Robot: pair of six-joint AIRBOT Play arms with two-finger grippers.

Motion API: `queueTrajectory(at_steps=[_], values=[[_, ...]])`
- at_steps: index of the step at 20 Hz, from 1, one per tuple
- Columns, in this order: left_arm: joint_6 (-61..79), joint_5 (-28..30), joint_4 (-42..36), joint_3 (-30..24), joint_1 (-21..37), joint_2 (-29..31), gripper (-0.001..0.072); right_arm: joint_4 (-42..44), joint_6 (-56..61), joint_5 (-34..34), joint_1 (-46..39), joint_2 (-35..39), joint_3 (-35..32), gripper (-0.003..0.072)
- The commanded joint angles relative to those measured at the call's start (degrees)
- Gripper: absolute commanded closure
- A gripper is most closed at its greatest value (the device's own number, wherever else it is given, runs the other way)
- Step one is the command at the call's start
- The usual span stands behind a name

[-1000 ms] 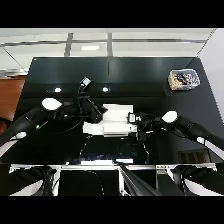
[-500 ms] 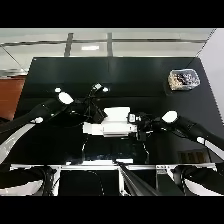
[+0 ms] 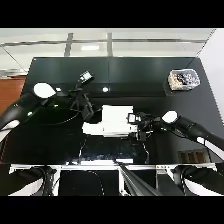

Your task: Fold the box and place the chain.

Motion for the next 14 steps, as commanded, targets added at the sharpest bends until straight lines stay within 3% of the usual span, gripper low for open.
queueTrajectory(at_steps=[1, 2, 3, 4, 5, 8, 10, 14], values=[[0.52, -4.57, 2.69, -5.51, 1.73, 8.98, 0.0681, 0.00, 0.02, 0.00, 0.00, 0.00, 0.04, 0.0385], [1.46, -5.88, 5.31, -7.21, 1.70, 9.92, 0.0674, 0.00, 0.02, 0.00, 0.00, 0.00, 0.04, 0.0385], [3.48, -6.40, 8.63, -8.61, 1.68, 10.05, 0.0515, 0.00, 0.02, 0.00, 0.00, 0.00, 0.04, 0.0385], [6.38, -5.95, 10.45, -9.84, 1.60, 9.77, 0.0195, 0.00, 0.02, 0.00, 0.00, 0.00, 0.04, 0.0385], [11.98, -4.44, 10.97, -11.04, 1.60, 9.11, 0.0004, 0.00, 0.02, 0.00, 0.00, 0.00, 0.04, 0.0385], [33.03, -2.08, 11.21, -11.82, 0.74, 6.29, 0.0004, 0.00, 0.02, 0.00, 0.00, 0.00, 0.04, 0.0385], [36.22, 3.89, 9.86, -11.80, -0.59, 3.78, 0.0004, 0.00, 0.02, 0.00, 0.00, 0.00, 0.04, 0.0385], [36.24, 4.85, 2.25, -11.39, -0.85, -2.69, 0.0005, 0.00, 0.02, 0.00, 0.00, 0.00, 0.04, 0.0385]])
